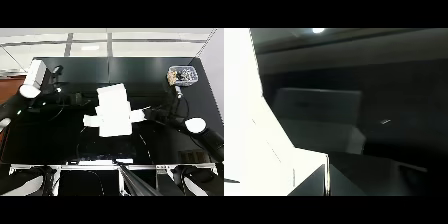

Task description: Fold the box and place the chain.

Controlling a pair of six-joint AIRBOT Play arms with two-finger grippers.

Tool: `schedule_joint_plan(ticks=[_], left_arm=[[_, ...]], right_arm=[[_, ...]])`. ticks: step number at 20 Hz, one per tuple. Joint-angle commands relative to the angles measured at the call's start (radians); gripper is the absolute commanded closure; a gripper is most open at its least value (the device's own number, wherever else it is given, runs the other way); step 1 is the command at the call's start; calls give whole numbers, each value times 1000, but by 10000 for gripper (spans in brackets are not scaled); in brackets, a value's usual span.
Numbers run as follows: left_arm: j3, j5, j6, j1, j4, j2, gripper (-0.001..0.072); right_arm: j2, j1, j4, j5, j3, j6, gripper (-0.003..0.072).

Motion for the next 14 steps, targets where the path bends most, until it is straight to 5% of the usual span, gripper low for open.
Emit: schedule_joint_plan(ticks=[1,8,11,14], left_arm=[[176,-292,157,4,-177,-265,0],[299,-621,425,-1,-177,-489,27],[307,-636,546,-10,-170,-510,194],[354,-647,585,-27,-154,-537,287]], right_arm=[[8,108,25,-91,-31,18,674],[8,108,25,-98,-31,17,673],[8,108,25,-95,-31,17,673],[8,108,25,-84,-31,17,673]])
